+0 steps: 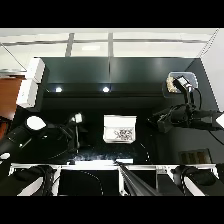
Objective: Fold the box and place the chain.
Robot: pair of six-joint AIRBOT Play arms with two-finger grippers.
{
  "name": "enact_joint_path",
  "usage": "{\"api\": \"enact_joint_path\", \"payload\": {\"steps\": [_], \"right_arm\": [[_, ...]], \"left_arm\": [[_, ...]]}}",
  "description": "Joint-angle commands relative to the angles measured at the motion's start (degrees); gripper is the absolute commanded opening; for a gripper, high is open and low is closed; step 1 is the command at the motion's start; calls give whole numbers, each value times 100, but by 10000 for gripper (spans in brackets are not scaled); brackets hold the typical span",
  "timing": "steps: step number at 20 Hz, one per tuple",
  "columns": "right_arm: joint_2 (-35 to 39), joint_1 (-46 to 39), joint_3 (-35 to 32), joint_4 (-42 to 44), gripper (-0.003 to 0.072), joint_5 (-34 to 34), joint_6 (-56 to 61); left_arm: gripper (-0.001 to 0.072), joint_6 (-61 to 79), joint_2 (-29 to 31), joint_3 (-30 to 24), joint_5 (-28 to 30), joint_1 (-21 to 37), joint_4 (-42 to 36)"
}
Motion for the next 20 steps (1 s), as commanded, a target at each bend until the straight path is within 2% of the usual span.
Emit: {"api": "enact_joint_path", "payload": {"steps": [1,3,6,8,16,20], "right_arm": [[0,0,2,7,458,72,177],[-2,0,2,-76,458,68,175],[-2,0,2,-144,458,72,177],[-2,0,2,-131,458,74,179],[-2,0,2,-131,458,70,179],[-2,0,2,-131,458,72,177]], "left_arm": [[713,1495,-369,157,885,-634,-225],[713,1499,-914,426,933,-841,-269],[713,1488,-1480,833,671,-841,-407],[712,1495,-1665,944,579,-833,-1093],[712,1554,-1746,1038,278,-914,-1351],[712,1552,-1768,1040,308,-1084,-1300]]}}
